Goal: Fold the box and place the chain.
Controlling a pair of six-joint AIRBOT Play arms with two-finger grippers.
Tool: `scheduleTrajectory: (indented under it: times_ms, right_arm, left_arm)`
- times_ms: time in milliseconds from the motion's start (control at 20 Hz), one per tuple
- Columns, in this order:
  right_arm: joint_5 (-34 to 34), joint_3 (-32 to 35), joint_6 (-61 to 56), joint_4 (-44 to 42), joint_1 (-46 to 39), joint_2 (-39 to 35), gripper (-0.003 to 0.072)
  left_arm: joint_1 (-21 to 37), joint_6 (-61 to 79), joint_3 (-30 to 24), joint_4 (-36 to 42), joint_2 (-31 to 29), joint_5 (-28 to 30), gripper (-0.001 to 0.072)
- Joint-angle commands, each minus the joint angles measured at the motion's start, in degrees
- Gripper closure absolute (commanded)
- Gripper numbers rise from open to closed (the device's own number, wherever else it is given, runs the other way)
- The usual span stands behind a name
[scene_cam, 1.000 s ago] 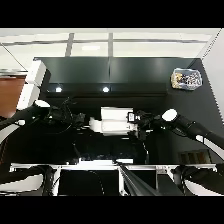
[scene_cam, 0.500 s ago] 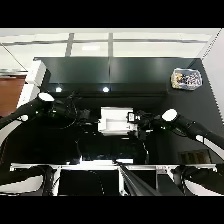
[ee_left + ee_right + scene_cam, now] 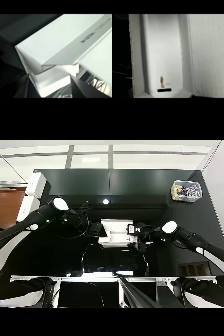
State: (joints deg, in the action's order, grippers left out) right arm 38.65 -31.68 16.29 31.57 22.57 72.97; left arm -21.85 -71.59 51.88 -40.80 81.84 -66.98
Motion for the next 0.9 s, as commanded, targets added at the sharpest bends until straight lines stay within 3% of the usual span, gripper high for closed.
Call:
scheduleTrajectory:
  times_ms: [0, 550, 850]
  right_arm:
    - [0.0, 0.0, 0.0, 0.0, 0.1, 0.0, 0.0237]
    - [0.0, 0.0, 0.0, 0.0, 0.1, 0.0, 0.0237]
    - [0.0, 0.0, 0.0, 0.0, 0.1, 0.0, 0.0237]
  left_arm:
    - [-2.1, -4.9, 1.9, -2.8, 0.0, 0.3, 0.0138]
    - [-6.7, -14.6, 3.0, -10.8, 0.0, 3.4, 0.0138]
    - [-8.5, -17.4, 3.1, -11.3, 0.0, 6.1, 0.0138]
